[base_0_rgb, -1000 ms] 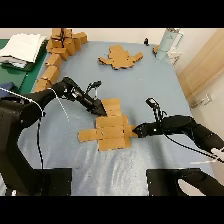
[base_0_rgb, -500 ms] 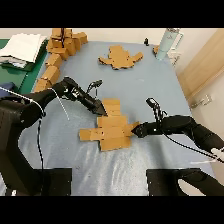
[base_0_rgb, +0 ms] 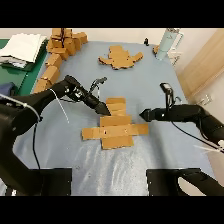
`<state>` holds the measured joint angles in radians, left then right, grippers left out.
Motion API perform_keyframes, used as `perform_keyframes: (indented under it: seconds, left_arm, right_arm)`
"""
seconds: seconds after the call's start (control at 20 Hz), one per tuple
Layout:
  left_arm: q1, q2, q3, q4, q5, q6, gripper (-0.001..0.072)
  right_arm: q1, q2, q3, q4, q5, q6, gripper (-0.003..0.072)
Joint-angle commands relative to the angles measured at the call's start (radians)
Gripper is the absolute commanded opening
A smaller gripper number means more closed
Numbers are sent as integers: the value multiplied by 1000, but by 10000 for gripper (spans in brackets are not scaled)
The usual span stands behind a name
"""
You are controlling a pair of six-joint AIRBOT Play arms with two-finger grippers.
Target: Fold the box.
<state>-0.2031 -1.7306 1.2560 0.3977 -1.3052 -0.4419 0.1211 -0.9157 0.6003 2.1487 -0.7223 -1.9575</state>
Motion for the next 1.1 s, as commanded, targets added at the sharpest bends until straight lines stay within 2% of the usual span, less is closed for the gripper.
perform_keyframes:
  seconds: [0.0, 0.2, 0.3, 0.45, 0.85, 1.05]
  left_arm:
    - [-49, 145, -126, -49, 149, 203, 7]
    - [-120, 351, -356, -99, 426, 479, 7]
    - [-158, 394, -433, -109, 502, 564, 9]
    - [-196, 391, -478, -110, 511, 590, 9]
    - [-188, 392, -456, -113, 531, 611, 10]
    - [-172, 381, -438, -120, 346, 560, 10]
  right_arm:
    - [-47, 1, 63, -55, 10, 100, 450]
    - [-46, 0, 62, -45, 15, 137, 449]
    - [-46, 0, 62, -42, 16, 137, 449]
    - [-46, -2, 62, -39, 15, 136, 449]
    - [-46, -2, 62, -39, 13, 136, 448]
    - [-45, -2, 61, -39, 14, 136, 448]
